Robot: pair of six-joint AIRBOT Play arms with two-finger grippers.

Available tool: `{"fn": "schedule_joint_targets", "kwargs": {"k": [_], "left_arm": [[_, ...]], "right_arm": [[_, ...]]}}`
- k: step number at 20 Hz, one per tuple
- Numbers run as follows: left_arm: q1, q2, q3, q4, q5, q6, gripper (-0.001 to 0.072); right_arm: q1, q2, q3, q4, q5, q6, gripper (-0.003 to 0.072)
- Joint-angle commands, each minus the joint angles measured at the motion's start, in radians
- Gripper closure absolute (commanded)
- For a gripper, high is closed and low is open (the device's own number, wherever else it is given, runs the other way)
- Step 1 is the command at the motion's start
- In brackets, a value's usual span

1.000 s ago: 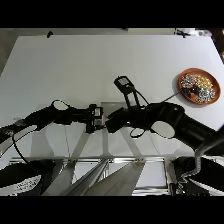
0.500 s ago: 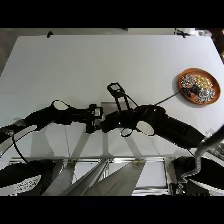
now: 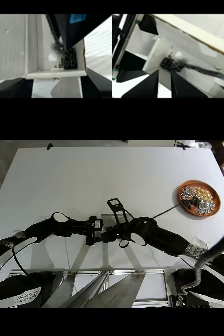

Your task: Fold the box and place the chain.

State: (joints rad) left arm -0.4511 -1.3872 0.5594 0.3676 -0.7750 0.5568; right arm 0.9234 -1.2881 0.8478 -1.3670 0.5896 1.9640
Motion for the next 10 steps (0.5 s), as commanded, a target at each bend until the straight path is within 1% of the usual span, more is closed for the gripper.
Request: {"fn": "schedule_joint_targets", "kwargs": {"k": [1,4,6,8,10], "left_arm": [[0.001,0.001,0.000,0.000,0.000,0.000,0.0456],[0.001,0.001,0.000,0.000,0.000,0.000,0.0456],[0.001,0.001,0.000,0.000,0.000,0.000,0.0456],[0.001,0.001,0.000,0.000,0.000,0.000,0.0456],[0.001,0.001,0.000,0.000,0.000,0.000,0.0456]], "right_arm": [[0.001,-0.004,0.000,-0.018,0.001,0.006,0.0509],[-0.014,0.054,0.000,-0.031,0.027,0.006,0.0509],[-0.042,0.134,0.000,-0.093,0.121,0.006,0.0510],[-0.079,0.227,0.000,-0.146,0.301,-0.014,0.0509],[-0.111,0.316,-0.001,-0.240,0.501,-0.027,0.0509]]}}
